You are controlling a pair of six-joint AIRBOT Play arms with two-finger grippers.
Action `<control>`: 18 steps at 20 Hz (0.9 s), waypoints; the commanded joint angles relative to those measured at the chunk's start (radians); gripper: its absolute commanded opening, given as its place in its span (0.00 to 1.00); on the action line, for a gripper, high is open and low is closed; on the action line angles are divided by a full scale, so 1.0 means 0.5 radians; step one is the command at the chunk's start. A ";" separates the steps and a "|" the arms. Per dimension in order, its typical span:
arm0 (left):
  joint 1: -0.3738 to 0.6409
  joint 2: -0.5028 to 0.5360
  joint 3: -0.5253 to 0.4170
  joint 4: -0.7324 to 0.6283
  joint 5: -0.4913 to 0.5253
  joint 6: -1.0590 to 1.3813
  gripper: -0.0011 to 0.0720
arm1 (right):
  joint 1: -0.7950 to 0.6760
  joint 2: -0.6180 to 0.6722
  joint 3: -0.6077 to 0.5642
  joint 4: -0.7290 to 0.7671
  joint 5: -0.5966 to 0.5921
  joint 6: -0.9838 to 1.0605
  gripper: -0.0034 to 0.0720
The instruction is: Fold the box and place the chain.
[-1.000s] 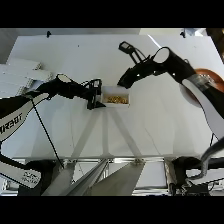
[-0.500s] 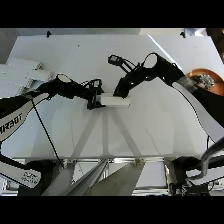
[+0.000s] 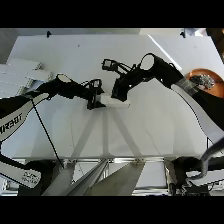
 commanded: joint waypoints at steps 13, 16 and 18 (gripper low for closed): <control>0.001 0.000 0.000 0.001 0.000 0.001 0.13 | 0.180 0.002 -0.001 -0.383 -0.116 0.035 0.42; 0.001 0.000 0.000 0.001 0.000 0.001 0.13 | 0.201 -0.002 -0.007 -0.382 -0.107 0.052 0.46; 0.001 0.000 0.000 0.001 0.000 0.001 0.13 | 0.210 -0.022 -0.009 -0.380 -0.077 0.051 0.47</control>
